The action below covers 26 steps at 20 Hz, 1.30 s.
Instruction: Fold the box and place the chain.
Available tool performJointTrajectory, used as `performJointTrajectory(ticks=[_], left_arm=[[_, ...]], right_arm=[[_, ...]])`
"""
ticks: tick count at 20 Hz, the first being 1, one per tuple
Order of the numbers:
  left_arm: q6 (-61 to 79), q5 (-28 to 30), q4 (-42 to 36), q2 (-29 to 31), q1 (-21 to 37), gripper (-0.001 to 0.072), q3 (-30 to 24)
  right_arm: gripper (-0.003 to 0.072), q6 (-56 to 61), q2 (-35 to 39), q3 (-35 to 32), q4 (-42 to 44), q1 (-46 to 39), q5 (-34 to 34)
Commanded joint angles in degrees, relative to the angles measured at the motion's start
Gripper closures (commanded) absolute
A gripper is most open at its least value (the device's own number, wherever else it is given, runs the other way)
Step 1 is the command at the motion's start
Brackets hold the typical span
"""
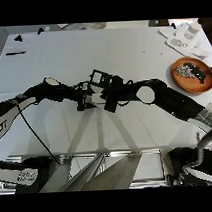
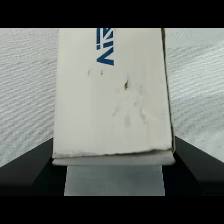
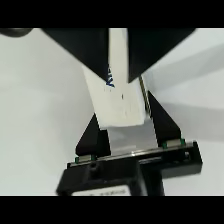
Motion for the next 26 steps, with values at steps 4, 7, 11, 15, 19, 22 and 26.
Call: performJointTrajectory(ticks=[4, 7, 11, 15, 19, 22, 26], left_arm=[[-0.02, 0.07, -0.02, 0.04, 0.00, 0.0364, 0.00], [0.00, 0.07, -0.02, 0.02, 0.00, 0.0364, 0.00], [0.00, 0.07, -0.02, 0.04, 0.00, 0.0364, 0.00], [0.00, 0.07, -0.02, 0.02, 0.00, 0.0364, 0.00], [0.00, 0.04, -0.02, 0.04, 0.00, 0.0364, 0.00], [0.00, 0.07, 0.00, 0.04, 0.00, 0.0364, 0.00], [0.00, 0.07, 0.00, 0.04, 0.00, 0.0364, 0.00]], right_arm=[[0.0675, 7.26, -2.93, -0.04, 17.51, -6.40, 0.20], [0.0675, 6.67, -7.89, -0.07, 30.64, -8.92, 0.85], [0.0676, 5.51, -14.19, -0.09, 33.66, -8.81, 4.59], [0.0675, 5.53, -17.51, -0.11, 33.48, -7.91, 4.83], [0.0677, 5.60, -17.64, -1.03, 33.05, -6.45, 4.79], [0.0677, 5.57, -17.64, -2.29, 32.94, -5.62, 4.39], [0.0676, 5.53, -17.29, -2.40, 32.94, -5.62, 3.80]])
